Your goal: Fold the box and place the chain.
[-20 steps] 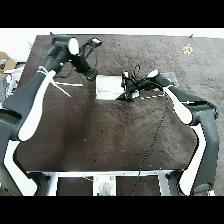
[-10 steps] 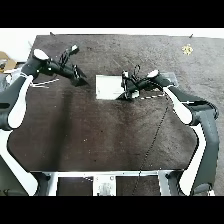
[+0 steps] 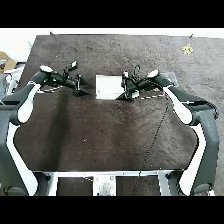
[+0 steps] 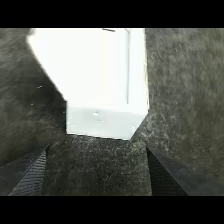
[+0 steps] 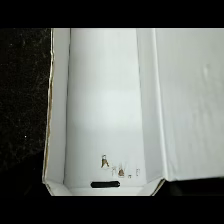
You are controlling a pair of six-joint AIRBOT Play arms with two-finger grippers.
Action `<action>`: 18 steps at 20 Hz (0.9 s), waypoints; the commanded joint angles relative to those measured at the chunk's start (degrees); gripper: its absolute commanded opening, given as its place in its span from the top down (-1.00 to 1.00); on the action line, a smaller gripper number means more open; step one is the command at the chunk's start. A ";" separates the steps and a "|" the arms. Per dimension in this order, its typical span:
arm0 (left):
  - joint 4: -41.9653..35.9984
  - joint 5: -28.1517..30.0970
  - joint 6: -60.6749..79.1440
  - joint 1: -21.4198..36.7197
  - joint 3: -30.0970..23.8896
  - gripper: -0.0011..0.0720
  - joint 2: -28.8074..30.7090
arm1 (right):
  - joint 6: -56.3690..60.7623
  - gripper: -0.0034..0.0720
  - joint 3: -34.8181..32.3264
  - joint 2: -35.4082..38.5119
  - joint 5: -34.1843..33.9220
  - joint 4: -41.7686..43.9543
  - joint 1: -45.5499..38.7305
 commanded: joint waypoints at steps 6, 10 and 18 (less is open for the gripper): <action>-5.09 2.45 10.64 -2.16 -0.22 -1.00 -3.72 | 0.00 -0.26 0.02 -0.02 0.00 0.00 0.00; -5.05 0.72 10.62 -2.16 -0.22 -1.00 -3.74 | 0.00 -0.26 0.02 -0.02 0.00 0.00 0.00; -6.08 1.46 10.05 -3.45 -0.24 -1.00 -3.74 | 0.00 -0.26 0.02 -0.02 0.00 0.00 0.02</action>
